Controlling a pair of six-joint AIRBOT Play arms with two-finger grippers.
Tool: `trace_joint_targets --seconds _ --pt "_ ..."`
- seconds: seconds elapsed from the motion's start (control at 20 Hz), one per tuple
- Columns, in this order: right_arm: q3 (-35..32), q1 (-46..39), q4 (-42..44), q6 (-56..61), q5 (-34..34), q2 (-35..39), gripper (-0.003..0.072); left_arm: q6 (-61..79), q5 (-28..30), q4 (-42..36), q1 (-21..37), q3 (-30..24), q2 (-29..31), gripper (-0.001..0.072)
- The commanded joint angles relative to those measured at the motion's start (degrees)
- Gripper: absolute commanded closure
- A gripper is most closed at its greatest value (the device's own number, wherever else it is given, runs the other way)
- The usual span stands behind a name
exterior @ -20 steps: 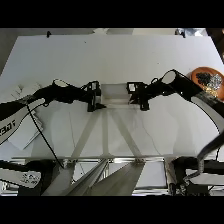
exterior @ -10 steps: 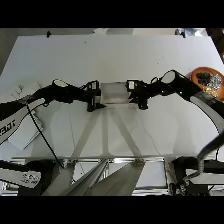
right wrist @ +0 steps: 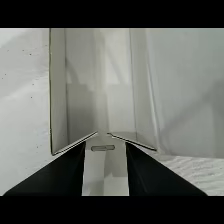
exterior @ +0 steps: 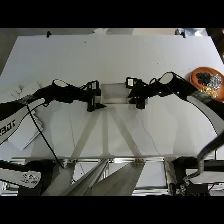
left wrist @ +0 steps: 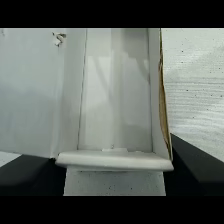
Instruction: Fold the box and place the chain.
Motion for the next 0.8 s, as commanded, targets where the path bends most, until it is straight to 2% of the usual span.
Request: trace_joint_targets --seconds 0.0,0.25,0.35,0.4,0.6,0.7,0.75 --pt "0.00 0.04 0.48 1.66 -1.42 -0.31 0.0352 0.02 -0.04 0.02 0.00 0.00 0.02 0.0366" --pt "0.00 0.02 6.43 1.64 -1.14 -0.28 0.0347 0.00 -0.04 0.02 0.00 0.00 0.02 0.0366" --pt "0.00 0.02 5.95 1.62 -1.11 -0.31 0.0338 0.00 -0.04 0.02 0.00 0.00 0.02 0.0366" --pt "0.00 0.02 5.55 1.62 -0.98 -0.31 0.0289 0.00 -0.02 0.02 0.00 0.00 0.02 0.0366" --pt "0.00 0.02 5.51 1.36 1.18 -0.31 0.0298 0.00 -0.04 0.02 0.00 0.00 0.02 0.0366" --pt "0.00 0.02 5.49 1.03 1.86 -0.28 0.0451 0.00 -0.04 0.02 0.00 0.00 0.02 0.0366" --pt "0.00 0.02 5.49 1.03 1.81 -0.28 0.0457 0.02 -0.04 0.02 0.00 0.00 0.02 0.0366"
